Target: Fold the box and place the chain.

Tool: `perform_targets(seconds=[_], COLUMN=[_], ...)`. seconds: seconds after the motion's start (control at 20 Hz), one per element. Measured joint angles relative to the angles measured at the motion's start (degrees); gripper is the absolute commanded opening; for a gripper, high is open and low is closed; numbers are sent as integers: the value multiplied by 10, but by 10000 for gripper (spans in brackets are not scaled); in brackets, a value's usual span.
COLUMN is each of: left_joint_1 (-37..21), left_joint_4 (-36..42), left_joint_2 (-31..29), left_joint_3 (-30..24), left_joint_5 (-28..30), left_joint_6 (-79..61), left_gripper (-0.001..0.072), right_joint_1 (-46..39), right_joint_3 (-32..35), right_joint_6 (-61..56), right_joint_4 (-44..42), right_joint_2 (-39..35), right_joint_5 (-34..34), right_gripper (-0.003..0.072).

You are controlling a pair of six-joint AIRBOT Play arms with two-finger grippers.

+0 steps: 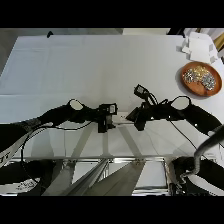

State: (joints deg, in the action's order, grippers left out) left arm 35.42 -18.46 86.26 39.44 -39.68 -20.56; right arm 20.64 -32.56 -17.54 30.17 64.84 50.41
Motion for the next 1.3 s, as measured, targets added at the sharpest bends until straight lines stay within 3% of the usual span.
perform_targets(seconds=[1.3], left_joint_1=[0], left_joint_4=[0], left_joint_2=[0], left_joint_3=[0], left_joint_5=[0], left_joint_6=[0], left_gripper=[333], right_joint_1=[27], right_joint_3=[40], right_joint_6=[-35], right_joint_4=[64], right_joint_2=[0], right_joint_5=[-62], right_gripper=[7])
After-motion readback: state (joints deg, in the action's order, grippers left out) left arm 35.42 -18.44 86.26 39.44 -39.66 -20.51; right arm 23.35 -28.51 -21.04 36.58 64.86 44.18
